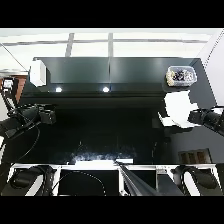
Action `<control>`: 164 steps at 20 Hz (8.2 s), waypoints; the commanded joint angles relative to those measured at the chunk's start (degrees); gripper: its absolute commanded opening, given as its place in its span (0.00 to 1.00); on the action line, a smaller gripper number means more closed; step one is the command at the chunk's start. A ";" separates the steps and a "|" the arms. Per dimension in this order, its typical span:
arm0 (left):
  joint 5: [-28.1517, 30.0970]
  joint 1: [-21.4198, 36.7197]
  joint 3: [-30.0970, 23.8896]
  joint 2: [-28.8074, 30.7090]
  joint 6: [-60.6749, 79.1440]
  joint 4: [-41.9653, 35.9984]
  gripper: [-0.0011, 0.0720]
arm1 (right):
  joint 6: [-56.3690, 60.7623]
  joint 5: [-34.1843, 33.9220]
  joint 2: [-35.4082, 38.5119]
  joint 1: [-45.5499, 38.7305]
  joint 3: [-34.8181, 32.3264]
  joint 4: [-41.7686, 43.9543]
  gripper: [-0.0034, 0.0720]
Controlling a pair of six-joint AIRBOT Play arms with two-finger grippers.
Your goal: Fold the box and place the chain.
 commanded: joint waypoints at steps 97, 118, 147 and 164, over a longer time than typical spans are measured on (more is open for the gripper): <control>3.96 -0.17 -0.13 -14.16 -0.87 -23.82 0.98 | -26.49 -8.52 -16.26 17.51 -14.19 50.71 0.08; -17.59 -2.19 7.28 -55.84 49.46 -53.94 0.98 | -31.50 -12.04 -16.26 25.07 -14.19 50.29 0.08; -40.35 -2.49 17.18 -66.16 56.39 -41.46 0.05 | -26.73 -11.15 -16.24 23.69 -13.75 44.98 0.98; -10.21 -22.91 19.47 -54.10 74.38 -18.03 0.05 | -34.88 -9.70 -16.68 6.78 5.99 12.52 0.98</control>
